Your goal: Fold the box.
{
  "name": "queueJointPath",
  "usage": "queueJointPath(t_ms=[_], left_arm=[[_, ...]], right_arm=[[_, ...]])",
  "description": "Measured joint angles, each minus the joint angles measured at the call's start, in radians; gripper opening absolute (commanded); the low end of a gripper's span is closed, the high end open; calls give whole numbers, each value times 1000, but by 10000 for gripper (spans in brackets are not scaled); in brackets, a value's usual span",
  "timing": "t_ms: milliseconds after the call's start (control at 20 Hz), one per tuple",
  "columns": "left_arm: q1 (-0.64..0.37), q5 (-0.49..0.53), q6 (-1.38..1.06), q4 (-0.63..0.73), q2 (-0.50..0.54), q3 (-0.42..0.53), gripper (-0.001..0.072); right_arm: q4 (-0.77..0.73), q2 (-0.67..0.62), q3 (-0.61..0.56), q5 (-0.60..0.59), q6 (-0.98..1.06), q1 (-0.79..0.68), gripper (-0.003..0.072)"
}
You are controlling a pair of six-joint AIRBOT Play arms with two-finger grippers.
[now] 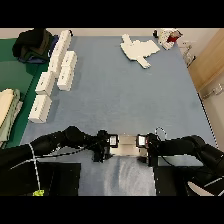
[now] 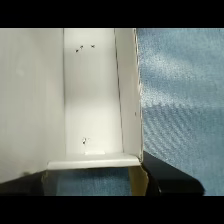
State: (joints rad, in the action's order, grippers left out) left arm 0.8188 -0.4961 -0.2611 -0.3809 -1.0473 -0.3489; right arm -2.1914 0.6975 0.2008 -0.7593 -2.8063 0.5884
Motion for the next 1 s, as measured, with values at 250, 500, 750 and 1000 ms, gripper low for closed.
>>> queueJointPath(t_ms=[250, 500, 750, 1000], left_arm=[[0, -3, 0, 0, 0, 0, 409], [0, -2, 0, 0, 0, 0, 409], [0, -2, 0, 0, 0, 0, 409], [0, -1, 4, -2, 0, 0, 409]], right_arm=[[116, -6, 84, -153, 222, 0, 711], [360, -19, 243, -464, 652, 0, 525], [343, -16, 330, -601, 1241, -1, 335], [6, 21, 308, -211, 1466, 57, 335]])
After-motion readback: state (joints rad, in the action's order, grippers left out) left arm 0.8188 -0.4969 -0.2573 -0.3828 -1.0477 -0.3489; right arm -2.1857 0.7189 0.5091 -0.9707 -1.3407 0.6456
